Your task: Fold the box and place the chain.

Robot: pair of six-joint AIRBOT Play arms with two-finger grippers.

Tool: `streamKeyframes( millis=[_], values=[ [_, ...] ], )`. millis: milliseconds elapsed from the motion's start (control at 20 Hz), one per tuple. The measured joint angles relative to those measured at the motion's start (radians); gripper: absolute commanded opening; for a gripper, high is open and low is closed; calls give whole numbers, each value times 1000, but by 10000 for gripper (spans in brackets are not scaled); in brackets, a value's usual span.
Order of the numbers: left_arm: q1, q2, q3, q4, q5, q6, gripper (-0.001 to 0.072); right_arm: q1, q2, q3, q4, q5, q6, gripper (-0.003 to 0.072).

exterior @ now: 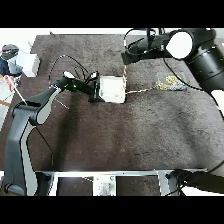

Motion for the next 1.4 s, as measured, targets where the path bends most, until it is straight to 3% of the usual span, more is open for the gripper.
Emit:
streamKeyframes(
  millis=[200,250,300,400,500,750,800,900,1000,1400],
  values=[
    [0,0,0,0,0,0,415,9,-97,0,73,-28,2,10],
    [0,0,0,0,0,0,415,10,-123,0,77,-34,3,111],
    [0,0,0,0,0,0,415,10,-150,-1,80,-38,3,281],
    [0,0,0,0,0,0,415,6,-184,-9,80,-45,3,214],
    [0,0,0,0,0,0,415,-12,-189,-44,80,-48,13,213],
    [0,0,0,0,0,0,415,-123,-82,-295,79,-134,99,223],
    [0,0,0,0,0,0,415,-163,-57,-362,79,-167,134,232],
    [0,0,0,0,0,0,415,-250,-28,-474,79,-230,206,353],
    [0,0,0,0,0,0,415,-342,-25,-560,90,-296,260,353],
    [0,0,0,1,2,0,415,-522,-155,-640,250,-576,314,351]
  ],
)
